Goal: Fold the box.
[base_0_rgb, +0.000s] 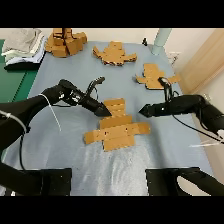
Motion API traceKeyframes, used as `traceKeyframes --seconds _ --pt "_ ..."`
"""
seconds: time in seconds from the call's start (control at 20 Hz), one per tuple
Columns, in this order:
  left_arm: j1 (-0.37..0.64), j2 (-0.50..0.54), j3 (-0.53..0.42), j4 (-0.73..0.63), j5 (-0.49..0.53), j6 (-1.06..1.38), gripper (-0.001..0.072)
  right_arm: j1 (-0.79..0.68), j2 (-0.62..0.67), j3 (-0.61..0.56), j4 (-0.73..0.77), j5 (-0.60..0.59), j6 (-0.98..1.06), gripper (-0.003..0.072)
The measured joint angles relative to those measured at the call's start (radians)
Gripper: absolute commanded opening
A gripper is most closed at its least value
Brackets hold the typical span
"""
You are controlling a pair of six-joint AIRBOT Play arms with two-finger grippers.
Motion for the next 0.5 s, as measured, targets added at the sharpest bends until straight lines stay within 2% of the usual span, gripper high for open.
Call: traceKeyframes --seconds 0.05,0.1,0.25,0.5 --pt "-0.021 0.032 -0.027 0.0 0.05 0.045 0.0007 -0.006 0.0 0.019 -0.021 0.0 0.022 0.0059" --pt "-0.042 0.063 -0.056 0.001 0.099 0.092 0.0008 -0.007 0.0 0.031 -0.037 0.001 0.04 0.0018" --pt "-0.107 0.128 -0.121 0.002 0.214 0.228 0.0009 -0.013 -0.003 0.053 -0.053 0.024 0.077 0.0005" --pt "-0.194 0.153 -0.169 0.004 0.372 0.366 0.001 0.011 -0.006 0.062 -0.019 0.011 0.099 0.0005"
